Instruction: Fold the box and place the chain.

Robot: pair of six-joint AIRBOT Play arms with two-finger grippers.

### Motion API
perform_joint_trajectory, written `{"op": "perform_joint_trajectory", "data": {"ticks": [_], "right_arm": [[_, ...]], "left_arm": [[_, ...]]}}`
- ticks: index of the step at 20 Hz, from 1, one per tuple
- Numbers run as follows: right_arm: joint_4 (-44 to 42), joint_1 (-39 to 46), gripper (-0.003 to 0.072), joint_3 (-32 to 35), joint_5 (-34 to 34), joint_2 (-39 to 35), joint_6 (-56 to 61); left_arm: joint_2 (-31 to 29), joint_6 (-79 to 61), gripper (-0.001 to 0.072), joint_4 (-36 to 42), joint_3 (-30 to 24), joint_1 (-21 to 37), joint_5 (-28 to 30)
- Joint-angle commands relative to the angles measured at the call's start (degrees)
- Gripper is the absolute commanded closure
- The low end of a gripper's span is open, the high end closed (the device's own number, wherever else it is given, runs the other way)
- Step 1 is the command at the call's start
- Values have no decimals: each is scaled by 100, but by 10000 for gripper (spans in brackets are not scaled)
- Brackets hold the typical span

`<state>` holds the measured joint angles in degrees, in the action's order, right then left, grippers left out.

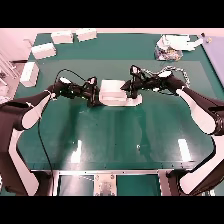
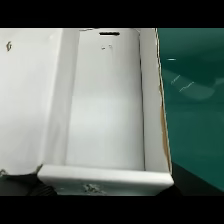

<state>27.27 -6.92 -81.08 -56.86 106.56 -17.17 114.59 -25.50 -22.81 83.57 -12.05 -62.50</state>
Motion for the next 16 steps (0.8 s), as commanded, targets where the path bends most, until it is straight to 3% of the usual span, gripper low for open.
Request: {"op": "perform_joint_trajectory", "data": {"ticks": [1,8,11,14,15,16], "right_arm": [[98,2,682,-92,-170,61,-2],[317,109,685,-238,-234,-597,433],[1244,144,686,254,-184,-1237,1062],[1504,190,681,935,-181,-1718,1097],[1539,234,634,1082,-249,-1727,1093],[1543,278,429,1213,-258,-1707,1069]], "left_arm": [[0,-2,357,55,-2,2,-7],[0,-4,357,57,-2,2,-7],[0,-4,357,57,-2,2,-2],[0,-4,357,57,-2,2,-2],[0,-4,357,57,-2,2,0],[0,-4,357,57,-2,2,-2]]}}
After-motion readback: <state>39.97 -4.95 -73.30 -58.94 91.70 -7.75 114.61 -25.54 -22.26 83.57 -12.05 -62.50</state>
